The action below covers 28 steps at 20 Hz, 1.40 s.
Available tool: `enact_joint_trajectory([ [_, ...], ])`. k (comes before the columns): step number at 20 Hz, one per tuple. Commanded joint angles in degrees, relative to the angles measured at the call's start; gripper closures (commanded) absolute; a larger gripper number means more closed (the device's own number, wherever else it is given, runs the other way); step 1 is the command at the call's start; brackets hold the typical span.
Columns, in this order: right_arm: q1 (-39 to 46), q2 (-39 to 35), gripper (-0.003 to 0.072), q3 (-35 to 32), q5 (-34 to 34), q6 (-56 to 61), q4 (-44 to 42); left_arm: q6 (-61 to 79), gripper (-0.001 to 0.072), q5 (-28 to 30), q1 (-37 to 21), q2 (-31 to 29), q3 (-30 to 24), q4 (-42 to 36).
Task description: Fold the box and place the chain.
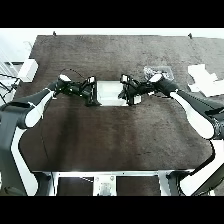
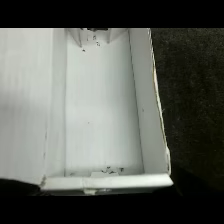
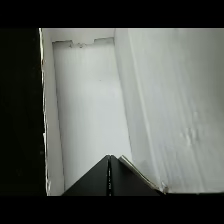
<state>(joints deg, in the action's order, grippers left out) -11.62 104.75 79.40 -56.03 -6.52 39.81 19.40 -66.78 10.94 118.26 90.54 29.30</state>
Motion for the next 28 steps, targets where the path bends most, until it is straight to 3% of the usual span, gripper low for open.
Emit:
enact_joint_trajectory([
  [1,0.7,-1.2,0.0678,0.1,-2.3,6.1,3.4,0.1,0.0215,-0.1,0.0,0.0,0.0,0.0],
  [9,4.2,-13.0,0.0679,0.1,-3.2,22.0,12.1,0.1,0.0215,-0.1,0.0,0.0,0.0,0.1],
  [13,10.5,-16.1,0.0679,0.0,-3.1,39.7,12.1,0.1,0.0215,-0.1,0.0,0.0,0.0,0.1],
  [16,16.1,-15.8,0.068,-3.0,-3.1,51.3,12.1,0.1,0.0215,-0.1,0.0,0.0,0.0,0.1],
  [18,17.6,-15.0,0.068,-5.6,-2.6,51.6,11.6,0.1,0.0215,-0.1,0.0,0.0,0.0,0.1],
  [28,14.9,-3.5,0.0679,-7.8,-3.0,59.9,4.5,0.1,0.0215,-0.1,0.0,0.0,0.0,0.1],
])
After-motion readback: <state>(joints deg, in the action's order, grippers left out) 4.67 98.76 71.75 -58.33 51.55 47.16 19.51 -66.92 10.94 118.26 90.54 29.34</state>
